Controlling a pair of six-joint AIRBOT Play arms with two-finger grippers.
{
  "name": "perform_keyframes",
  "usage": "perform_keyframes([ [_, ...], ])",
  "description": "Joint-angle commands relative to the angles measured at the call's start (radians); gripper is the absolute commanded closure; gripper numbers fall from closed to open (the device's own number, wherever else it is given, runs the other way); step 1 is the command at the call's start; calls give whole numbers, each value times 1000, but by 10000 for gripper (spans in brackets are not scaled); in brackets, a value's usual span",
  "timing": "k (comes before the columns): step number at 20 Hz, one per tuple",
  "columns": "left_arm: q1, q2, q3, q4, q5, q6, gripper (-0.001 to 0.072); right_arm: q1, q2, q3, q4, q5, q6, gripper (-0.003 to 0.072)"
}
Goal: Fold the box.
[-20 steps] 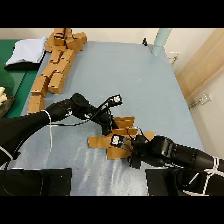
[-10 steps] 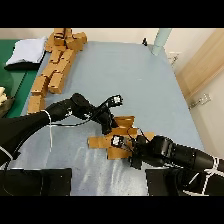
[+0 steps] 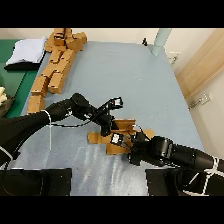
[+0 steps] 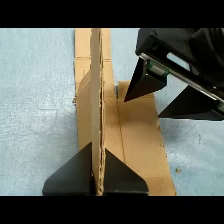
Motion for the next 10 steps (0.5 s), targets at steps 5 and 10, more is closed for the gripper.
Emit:
perform_keyframes([
  [5,0,1,1,1,-8,25,694,0,58,0,3,-2,4,138],
  [10,0,0,0,1,-8,21,694,0,112,0,-5,-6,4,139],
])
